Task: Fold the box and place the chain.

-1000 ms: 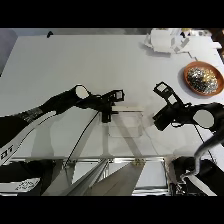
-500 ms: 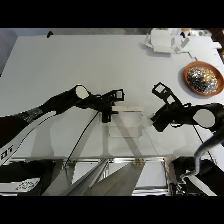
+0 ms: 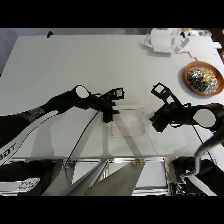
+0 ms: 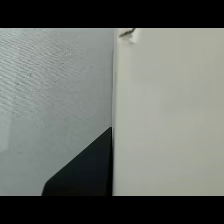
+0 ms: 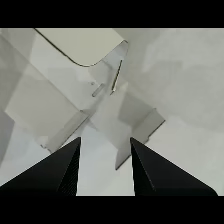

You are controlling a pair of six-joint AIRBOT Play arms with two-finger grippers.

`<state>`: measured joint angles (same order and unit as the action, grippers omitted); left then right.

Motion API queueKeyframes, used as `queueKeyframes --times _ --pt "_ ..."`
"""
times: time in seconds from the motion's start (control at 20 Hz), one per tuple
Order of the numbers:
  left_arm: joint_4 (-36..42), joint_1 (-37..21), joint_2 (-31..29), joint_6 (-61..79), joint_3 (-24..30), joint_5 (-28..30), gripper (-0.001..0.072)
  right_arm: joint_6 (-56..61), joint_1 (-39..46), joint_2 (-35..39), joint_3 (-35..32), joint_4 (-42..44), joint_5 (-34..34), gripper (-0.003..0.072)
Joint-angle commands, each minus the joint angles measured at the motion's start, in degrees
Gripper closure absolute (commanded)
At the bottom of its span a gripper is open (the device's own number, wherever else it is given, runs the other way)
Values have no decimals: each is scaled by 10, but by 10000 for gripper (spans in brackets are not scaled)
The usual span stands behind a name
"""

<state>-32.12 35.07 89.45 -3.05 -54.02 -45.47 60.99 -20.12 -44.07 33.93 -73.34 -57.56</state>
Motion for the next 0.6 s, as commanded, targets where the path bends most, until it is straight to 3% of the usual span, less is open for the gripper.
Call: queueKeyframes --times 0.0,0.45,0.5,0.55 --pt "12 0 5 0 0 -2 702 -1 0 0 0 1 0 349" --pt "12 0 5 0 0 -2 700 -20 0 0 0 2 1 351" --pt "12 0 5 0 0 -2 700 -31 0 0 0 3 1 375" --pt "12 0 5 0 0 -2 700 -49 0 0 0 6 1 499"
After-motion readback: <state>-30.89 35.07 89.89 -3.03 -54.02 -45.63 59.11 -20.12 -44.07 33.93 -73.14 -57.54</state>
